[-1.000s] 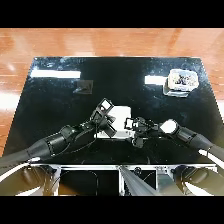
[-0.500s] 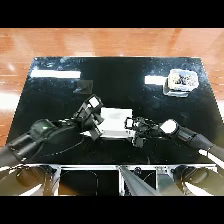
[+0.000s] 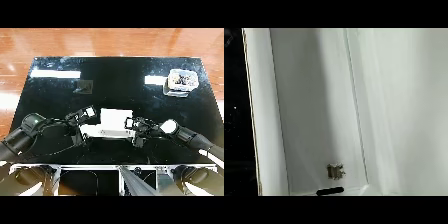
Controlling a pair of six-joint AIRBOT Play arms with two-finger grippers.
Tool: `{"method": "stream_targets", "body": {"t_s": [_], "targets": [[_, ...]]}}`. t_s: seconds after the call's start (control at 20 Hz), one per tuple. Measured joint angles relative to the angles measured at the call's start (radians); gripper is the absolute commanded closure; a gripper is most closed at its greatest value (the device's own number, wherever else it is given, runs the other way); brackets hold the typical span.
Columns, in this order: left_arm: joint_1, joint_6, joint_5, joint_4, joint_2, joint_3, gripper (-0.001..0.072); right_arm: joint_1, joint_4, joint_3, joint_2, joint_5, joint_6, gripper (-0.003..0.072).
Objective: Fold the box and place the chain.
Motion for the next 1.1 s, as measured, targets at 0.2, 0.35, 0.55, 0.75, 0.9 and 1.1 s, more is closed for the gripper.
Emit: {"method": "stream_targets", "body": {"t_s": [0.2,0.35,0.55,0.75,0.9,1.1], "targets": [[0.004,0.202,-0.034,-0.068,-0.050,0.000,0.0090,0.000,0.000,0.000,0.000,0.000,0.000,0.0080],[0.005,0.357,-0.092,-0.104,-0.077,0.000,0.0096,0.000,0.000,0.000,0.000,0.000,0.000,0.0080],[0.003,0.441,-0.139,-0.147,-0.121,0.000,0.0104,0.000,0.000,0.000,0.000,0.000,0.000,0.0081],[0.002,0.471,-0.169,-0.187,-0.158,0.000,0.0105,0.000,0.000,0.000,0.000,0.000,0.000,0.0081],[0.002,0.476,-0.180,-0.206,-0.176,0.000,0.0165,0.000,0.000,0.000,0.000,0.000,0.000,0.0081],[-0.001,0.480,-0.183,-0.238,-0.203,0.000,0.0229,0.000,0.000,0.000,0.000,0.000,0.000,0.0081]]}}
